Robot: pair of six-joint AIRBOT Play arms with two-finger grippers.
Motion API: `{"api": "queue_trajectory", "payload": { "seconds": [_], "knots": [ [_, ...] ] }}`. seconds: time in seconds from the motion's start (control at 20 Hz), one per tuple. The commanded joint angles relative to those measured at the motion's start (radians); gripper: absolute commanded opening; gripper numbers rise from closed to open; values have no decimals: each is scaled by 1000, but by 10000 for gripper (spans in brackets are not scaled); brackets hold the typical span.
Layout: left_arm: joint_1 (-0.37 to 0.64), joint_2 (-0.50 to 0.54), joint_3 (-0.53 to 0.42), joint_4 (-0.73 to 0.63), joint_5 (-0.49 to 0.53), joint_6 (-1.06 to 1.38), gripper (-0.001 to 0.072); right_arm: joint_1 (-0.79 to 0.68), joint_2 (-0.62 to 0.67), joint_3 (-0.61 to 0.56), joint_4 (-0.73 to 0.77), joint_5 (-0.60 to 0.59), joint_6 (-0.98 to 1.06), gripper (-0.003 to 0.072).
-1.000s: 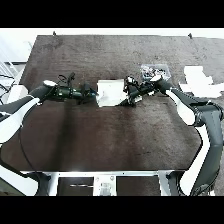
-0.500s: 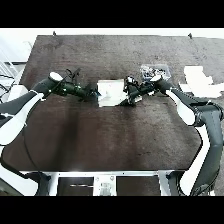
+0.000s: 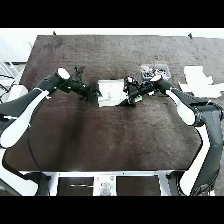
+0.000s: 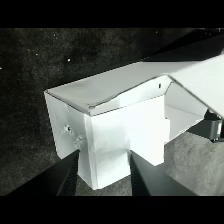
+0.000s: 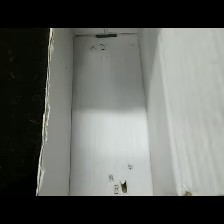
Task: Fold the box and place the chain.
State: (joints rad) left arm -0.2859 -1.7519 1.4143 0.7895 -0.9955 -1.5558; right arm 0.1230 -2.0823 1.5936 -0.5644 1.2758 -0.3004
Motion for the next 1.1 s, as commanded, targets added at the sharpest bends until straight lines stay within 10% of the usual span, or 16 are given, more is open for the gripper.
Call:
{"api": "queue_trajectory", "payload": {
  "seconds": [0.0, 1.05],
  "knots": [
    [-19, 0, 11, 60, 11, -72, 370, 0, -1, 0, 0, 0, 0, 592],
    [-138, -14, 143, 454, -25, -404, 370, 0, -1, 0, 0, 0, 0, 592]
  ]
}}
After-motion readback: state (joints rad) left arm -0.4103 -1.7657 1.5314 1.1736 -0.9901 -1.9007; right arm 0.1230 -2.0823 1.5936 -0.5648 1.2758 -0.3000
